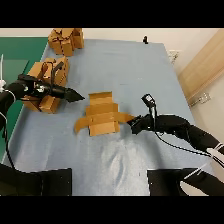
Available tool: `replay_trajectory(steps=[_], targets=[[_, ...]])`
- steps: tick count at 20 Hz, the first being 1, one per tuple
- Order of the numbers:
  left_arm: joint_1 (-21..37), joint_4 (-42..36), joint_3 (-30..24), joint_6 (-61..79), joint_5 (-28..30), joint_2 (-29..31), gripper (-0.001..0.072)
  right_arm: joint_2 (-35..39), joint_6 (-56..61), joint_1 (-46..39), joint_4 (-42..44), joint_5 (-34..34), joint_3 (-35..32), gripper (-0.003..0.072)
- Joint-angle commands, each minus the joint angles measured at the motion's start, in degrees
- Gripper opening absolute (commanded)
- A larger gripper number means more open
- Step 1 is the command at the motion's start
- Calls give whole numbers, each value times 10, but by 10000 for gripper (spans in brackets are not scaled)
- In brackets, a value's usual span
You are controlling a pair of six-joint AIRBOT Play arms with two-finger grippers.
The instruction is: Fold the box.
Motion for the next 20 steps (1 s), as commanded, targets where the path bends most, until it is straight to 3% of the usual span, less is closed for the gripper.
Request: replay_trajectory(steps=[1, 6, 12, 20], targets=[[5, 12, 0, 14, -18, 6, 544, 18, 34, 3, 1, -12, 1, 6], [-14, 40, 0, 65, -25, 7, 544, 18, 42, 3, 2, -18, 1, 6], [-33, -48, 1, 148, -44, 7, 543, 18, 42, 3, 1, -18, 1, 5], [-57, -62, 1, 165, -9, 7, 524, 18, 42, 3, 1, -27, 1, 5]])
